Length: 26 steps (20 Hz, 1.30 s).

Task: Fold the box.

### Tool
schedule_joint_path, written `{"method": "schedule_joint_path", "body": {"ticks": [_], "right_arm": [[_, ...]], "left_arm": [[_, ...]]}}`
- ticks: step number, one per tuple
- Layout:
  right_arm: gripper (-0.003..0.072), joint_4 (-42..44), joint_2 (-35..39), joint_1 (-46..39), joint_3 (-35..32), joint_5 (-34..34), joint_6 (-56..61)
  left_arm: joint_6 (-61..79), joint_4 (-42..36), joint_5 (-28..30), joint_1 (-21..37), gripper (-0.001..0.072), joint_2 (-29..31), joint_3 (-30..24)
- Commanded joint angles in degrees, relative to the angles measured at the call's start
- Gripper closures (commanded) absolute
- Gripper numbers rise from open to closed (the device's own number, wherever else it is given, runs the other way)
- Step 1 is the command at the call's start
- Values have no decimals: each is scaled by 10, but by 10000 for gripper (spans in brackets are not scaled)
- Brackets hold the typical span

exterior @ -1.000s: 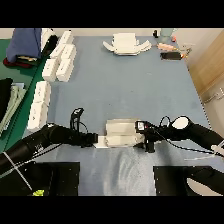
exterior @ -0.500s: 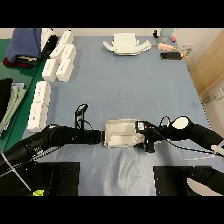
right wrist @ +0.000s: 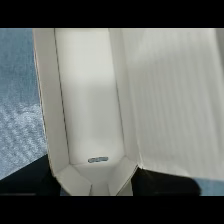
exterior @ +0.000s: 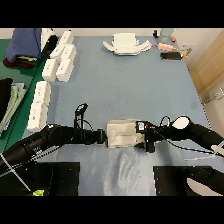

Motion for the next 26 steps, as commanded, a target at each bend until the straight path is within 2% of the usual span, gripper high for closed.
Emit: {"method": "schedule_joint_path", "body": {"ticks": [1,4,8,11,14,16,19,23,26], "right_arm": [[175,2,0,0,0,0,1],[175,2,0,0,0,0,1],[176,2,0,0,0,0,1],[175,2,0,0,0,0,1],[176,2,0,0,0,0,1],[176,2,0,0,0,0,1],[176,2,0,0,0,0,1],[176,2,0,0,0,0,1],[176,2,0,0,0,0,1]], "left_arm": [[0,-2,-15,0,244,0,1],[0,10,-35,4,244,0,1],[2,13,-92,61,244,5,1],[7,12,-127,105,242,31,15],[17,-6,-133,106,240,59,22],[52,-52,-130,106,153,57,22],[96,-99,-109,102,154,38,22],[106,-108,-65,57,154,-10,22],[112,-116,-15,39,155,-25,22]]}}
